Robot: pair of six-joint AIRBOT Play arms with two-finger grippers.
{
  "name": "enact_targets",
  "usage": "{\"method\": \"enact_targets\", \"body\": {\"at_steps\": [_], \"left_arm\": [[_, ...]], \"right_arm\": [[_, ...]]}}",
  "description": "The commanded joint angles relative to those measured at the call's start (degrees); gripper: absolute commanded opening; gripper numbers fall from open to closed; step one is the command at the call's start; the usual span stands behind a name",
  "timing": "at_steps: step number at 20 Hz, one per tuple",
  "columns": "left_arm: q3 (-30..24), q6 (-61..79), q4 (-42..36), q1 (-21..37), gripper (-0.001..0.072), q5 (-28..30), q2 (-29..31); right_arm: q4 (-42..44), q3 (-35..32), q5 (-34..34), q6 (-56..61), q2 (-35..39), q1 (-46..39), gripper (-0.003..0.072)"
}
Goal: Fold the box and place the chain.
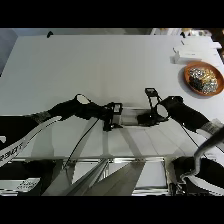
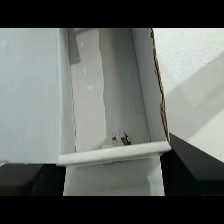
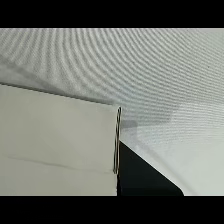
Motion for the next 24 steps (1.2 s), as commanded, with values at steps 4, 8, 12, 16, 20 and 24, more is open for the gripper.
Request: {"method": "enact_targets", "body": {"at_steps": [4,8,12,16,20,24], "left_arm": [[0.02,0.28,0.24,0.00,0.0185,-0.04,0.00],[0.02,0.28,0.26,0.00,0.0185,-0.04,0.00],[0.04,0.28,0.24,0.00,0.0185,-0.04,0.00],[0.02,0.28,0.24,0.00,0.0185,-0.04,0.00],[0.02,0.28,0.24,0.00,0.0185,-0.04,0.00],[0.02,0.28,0.24,0.00,0.0185,-0.04,0.02]], "right_arm": [[-0.24,0.39,0.04,0.00,-0.11,0.22,0.0263],[-1.64,0.37,-0.28,0.63,-1.99,0.22,0.0257],[-1.55,0.37,-0.09,0.61,-3.76,0.22,0.0140],[-1.51,0.39,0.24,0.48,-3.74,0.22,0.0021],[-1.29,0.39,0.81,0.31,-2.49,0.22,0.0232],[-1.62,0.39,1.75,-1.66,3.76,0.22,0.0340]]}}
